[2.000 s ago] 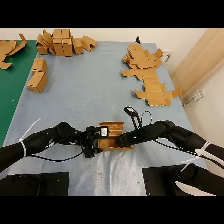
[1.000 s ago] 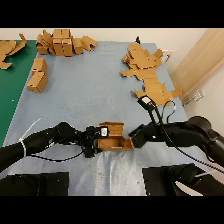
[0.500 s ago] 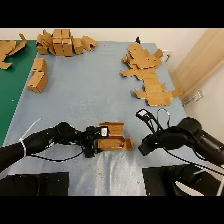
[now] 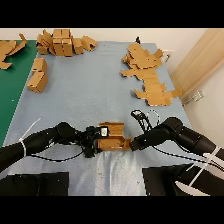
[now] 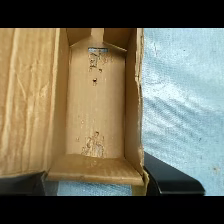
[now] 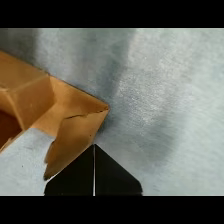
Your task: Fold the box.
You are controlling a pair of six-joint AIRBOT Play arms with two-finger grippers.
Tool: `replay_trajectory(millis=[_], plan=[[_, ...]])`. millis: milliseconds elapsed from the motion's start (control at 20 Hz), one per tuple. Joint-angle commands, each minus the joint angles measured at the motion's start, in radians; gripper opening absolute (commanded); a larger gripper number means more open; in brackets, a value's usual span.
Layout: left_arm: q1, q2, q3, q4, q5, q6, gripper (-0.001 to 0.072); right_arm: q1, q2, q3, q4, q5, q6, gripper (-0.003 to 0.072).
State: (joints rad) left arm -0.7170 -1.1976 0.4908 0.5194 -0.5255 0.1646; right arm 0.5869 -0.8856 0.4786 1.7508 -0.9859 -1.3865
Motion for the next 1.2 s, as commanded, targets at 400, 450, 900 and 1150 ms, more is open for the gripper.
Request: replay_trajectory(millis=[400, 450, 900, 1150], plan=[[0.0, 0.0, 0.0, 0.0, 0.0, 0.0, 0.0362, -0.208, 0.128, -0.147, 0.269, 0.14, -0.003, -0.0004], [0.0, 0.0, 0.0, 0.0, 0.0, 0.0, 0.0362, -0.207, 0.127, -0.147, 0.273, 0.14, -0.003, -0.0004], [0.0, 0.0, 0.0, 0.0, 0.0, 0.0, 0.0362, -0.207, 0.133, -0.145, 0.388, 0.129, -0.07, -0.0004], [0.0, 0.0, 0.0, 0.0, 0.0, 0.0, 0.0362, -0.206, 0.134, -0.127, 0.412, 0.129, -0.089, 0.0]])
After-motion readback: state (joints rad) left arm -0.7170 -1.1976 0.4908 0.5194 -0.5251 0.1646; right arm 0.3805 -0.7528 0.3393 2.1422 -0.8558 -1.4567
